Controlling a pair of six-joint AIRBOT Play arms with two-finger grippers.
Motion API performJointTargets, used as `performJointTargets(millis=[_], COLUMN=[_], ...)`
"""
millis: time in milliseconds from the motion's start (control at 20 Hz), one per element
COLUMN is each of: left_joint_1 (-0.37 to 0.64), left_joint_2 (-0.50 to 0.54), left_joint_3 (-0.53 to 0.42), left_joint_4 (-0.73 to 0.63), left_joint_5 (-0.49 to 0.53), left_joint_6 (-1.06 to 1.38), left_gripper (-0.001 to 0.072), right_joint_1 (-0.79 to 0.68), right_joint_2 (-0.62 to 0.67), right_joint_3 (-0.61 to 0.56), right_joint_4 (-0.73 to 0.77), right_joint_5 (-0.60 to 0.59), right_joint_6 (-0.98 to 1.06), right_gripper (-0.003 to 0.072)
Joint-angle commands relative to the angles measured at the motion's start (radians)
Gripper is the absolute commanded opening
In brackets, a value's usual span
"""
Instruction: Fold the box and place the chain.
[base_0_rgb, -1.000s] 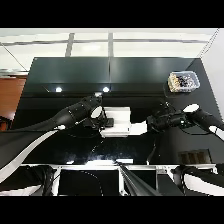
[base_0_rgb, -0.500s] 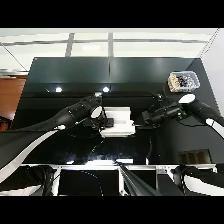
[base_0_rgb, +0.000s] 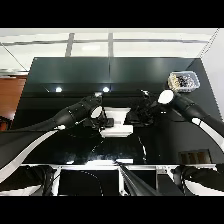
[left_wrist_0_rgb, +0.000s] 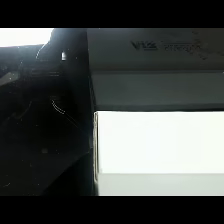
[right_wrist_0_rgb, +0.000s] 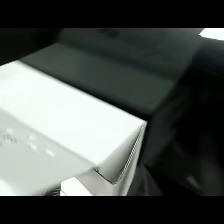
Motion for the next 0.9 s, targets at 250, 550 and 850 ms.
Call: performJointTargets(millis=[250,550,850], left_joint_1=[0.001,0.001,0.001], left_joint_2=[0.000,0.000,0.000], left_joint_3=[0.001,0.001,0.001], left_joint_4=[0.001,0.003,0.005], left_joint_5=[-0.002,-0.002,-0.001], left_joint_6=[0.000,0.000,0.000], left_gripper=[0.0026,0.0026,0.0026], right_joint_1=[0.235,0.283,0.283], right_joint_2=[-0.003,-0.053,-0.075], right_joint_3=[0.115,0.115,0.115], right_joint_4=[-0.443,-0.489,-0.495], right_joint_5=[-0.017,0.018,0.020], right_joint_6=[0.513,0.642,0.686], right_gripper=[0.0347,0.0347,0.0201])
